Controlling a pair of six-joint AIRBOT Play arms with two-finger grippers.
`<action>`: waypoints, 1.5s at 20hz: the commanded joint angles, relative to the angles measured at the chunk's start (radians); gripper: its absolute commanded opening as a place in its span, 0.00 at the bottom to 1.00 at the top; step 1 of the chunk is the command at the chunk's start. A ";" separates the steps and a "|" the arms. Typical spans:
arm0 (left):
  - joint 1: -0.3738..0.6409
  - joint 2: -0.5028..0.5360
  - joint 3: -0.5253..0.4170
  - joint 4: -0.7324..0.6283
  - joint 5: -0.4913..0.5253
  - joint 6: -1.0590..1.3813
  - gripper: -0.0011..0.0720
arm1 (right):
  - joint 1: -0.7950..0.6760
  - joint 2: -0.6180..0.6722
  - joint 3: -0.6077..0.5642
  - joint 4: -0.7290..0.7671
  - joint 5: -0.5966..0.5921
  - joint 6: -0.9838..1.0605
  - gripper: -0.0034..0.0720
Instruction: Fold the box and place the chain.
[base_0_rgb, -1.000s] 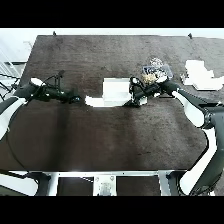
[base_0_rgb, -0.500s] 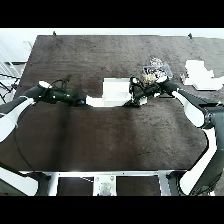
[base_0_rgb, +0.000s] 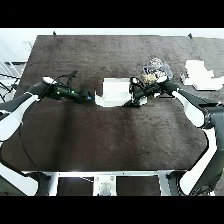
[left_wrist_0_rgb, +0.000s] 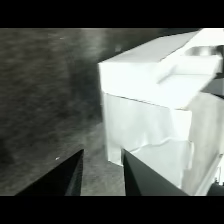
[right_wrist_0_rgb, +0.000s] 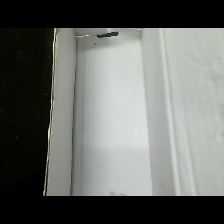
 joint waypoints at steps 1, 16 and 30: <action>-0.003 -0.001 0.008 -0.045 -0.030 0.019 0.43 | 0.001 0.000 0.000 0.000 0.000 0.000 0.81; -0.083 -0.003 0.058 -0.005 0.031 -0.047 0.64 | 0.001 0.000 0.000 0.000 0.000 0.000 0.81; -0.150 -0.007 0.117 0.127 0.097 -0.216 0.64 | 0.001 0.000 0.000 0.000 0.000 0.000 0.81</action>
